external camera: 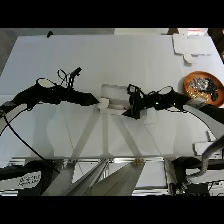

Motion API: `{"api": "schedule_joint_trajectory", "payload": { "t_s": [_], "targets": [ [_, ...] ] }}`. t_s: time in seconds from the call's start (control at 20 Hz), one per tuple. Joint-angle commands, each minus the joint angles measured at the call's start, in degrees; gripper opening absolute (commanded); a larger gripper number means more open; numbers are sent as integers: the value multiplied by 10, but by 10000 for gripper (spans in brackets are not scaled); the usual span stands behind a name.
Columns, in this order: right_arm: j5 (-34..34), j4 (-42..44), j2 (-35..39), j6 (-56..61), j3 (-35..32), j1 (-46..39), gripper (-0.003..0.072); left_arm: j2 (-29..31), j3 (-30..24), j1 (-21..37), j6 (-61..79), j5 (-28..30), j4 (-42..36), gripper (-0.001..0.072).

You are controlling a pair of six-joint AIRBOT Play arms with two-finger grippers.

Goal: Fold the box and place the chain.

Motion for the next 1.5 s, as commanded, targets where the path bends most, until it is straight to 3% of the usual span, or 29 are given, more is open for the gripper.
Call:
{"api": "schedule_joint_trajectory", "payload": {
  "t_s": [0.0,0.3,0.4,0.5,0.9,1.45],
  "targets": [
    [0,0,0,0,1,0,521,0,0,0,0,0,-3,175],
    [0,0,0,0,0,0,521,0,0,-5,1,10,-66,181],
    [0,0,0,0,1,0,521,0,0,-15,1,19,-75,296],
    [0,0,0,0,1,0,521,-1,0,-26,5,27,-65,336],
    [0,0,0,0,1,0,521,2,1,-39,24,37,20,336],
    [0,0,0,0,0,0,521,6,1,-62,24,99,33,331]
  ]
}}
